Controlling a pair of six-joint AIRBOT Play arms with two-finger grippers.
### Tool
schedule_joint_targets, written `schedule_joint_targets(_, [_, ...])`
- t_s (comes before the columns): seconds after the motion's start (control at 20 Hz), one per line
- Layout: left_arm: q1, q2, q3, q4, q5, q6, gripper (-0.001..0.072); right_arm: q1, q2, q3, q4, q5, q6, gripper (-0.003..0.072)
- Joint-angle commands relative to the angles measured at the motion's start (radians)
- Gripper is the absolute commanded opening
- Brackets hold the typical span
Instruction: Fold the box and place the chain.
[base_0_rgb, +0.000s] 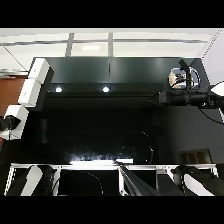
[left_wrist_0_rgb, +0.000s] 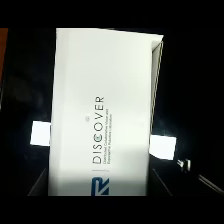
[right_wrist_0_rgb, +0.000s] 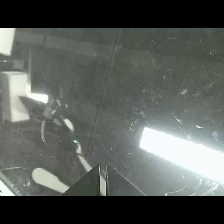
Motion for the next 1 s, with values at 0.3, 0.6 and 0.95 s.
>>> schedule_joint_targets(0.3, [-0.069,-0.218,0.003,-0.098,0.175,0.200,0.0147,0.000,0.000,0.000,0.002,-0.007,0.000,0.0045])
schedule_joint_targets(0.6, [-0.112,-0.222,0.003,-0.092,0.314,0.129,0.0714,0.000,0.000,0.000,0.002,-0.006,0.018,0.0045])
schedule_joint_targets(0.95, [-0.113,-0.066,0.085,-0.174,0.124,0.059,0.0713,0.001,0.000,0.000,0.004,0.032,0.018,0.0045])
